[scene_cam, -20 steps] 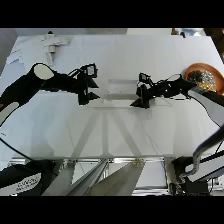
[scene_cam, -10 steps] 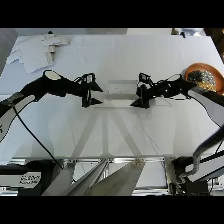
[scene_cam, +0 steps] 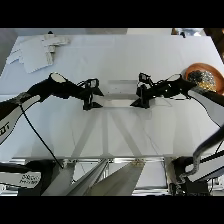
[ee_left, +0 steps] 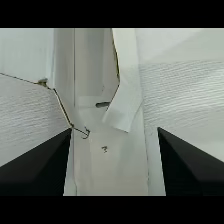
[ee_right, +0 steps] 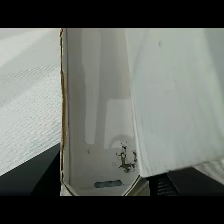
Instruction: Fold the box and place the chain.
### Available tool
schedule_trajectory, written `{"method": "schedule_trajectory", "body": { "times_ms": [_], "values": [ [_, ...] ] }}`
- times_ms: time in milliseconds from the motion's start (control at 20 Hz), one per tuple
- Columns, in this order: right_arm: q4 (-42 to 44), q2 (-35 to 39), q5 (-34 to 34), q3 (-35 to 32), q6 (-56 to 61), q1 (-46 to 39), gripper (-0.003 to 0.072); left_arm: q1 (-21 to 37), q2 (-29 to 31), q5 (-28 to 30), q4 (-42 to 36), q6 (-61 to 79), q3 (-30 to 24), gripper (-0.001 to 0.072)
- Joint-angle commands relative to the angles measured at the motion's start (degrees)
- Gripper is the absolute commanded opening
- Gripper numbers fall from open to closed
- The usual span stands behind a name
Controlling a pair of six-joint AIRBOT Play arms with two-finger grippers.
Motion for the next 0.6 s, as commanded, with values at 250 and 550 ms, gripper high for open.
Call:
{"method": "schedule_trajectory", "body": {
  "times_ms": [250, 550],
  "values": [
    [0.02, -0.02, 0.02, 0.02, 0.02, 0.04, 0.0438, -1.27, -1.09, 3.80, -4.98, 0.00, -0.02, 0.0550],
    [0.02, -0.02, 0.02, 0.02, 0.02, 0.04, 0.0438, -1.27, -1.09, 3.15, -2.47, -0.02, -0.04, 0.0414]
  ]
}}
